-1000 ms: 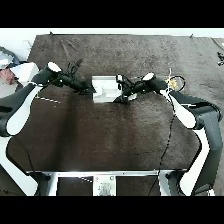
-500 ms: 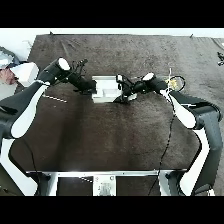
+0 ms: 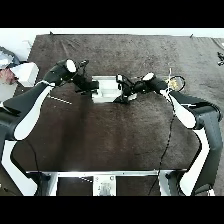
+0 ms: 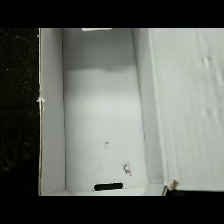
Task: Fold the box and place the chain.
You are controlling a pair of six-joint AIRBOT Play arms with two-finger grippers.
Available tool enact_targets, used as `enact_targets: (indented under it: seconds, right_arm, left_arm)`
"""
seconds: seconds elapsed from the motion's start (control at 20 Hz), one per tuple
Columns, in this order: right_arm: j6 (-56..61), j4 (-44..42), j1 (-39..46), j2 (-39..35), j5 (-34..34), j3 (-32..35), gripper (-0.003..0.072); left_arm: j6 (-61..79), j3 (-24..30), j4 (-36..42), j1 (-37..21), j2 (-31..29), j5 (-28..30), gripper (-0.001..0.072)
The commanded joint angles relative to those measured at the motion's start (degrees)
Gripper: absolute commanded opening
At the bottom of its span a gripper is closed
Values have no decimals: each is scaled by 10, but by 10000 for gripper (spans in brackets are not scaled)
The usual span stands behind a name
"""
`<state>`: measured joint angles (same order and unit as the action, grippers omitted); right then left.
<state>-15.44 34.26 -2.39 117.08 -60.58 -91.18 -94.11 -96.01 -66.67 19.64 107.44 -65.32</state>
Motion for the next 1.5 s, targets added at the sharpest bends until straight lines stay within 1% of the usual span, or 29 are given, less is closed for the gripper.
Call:
enact_targets:
  seconds: [0.0,0.1,0.2,0.35,0.55,0.85,1.1,1.15,1.2,1.45]
  right_arm:
    - [0,0,0,0,0,0,541]
    - [0,0,0,0,0,0,542]
    - [0,0,0,0,0,0,542]
    - [0,0,0,0,0,0,542]
    - [0,0,0,0,0,0,542]
    - [0,0,0,0,0,0,542]
    - [0,0,0,0,0,0,542]
    - [0,0,0,0,0,0,542]
    - [0,0,0,0,0,0,542]
    - [0,0,0,0,0,0,542]
  left_arm:
    - [-72,-23,-69,21,2,-3,323]
    - [-82,-38,-78,30,2,-7,323]
    - [-97,-40,-86,32,3,-8,323]
    - [-110,-58,-89,35,26,-48,322]
    - [-137,-106,-139,50,62,-95,321]
    - [-176,-114,-184,58,64,-84,321]
    - [-184,-139,-187,58,95,-106,320]
    - [-189,-143,-196,58,97,-108,320]
    - [-199,-145,-208,58,97,-108,302]
    - [-212,-148,-221,65,100,-105,301]
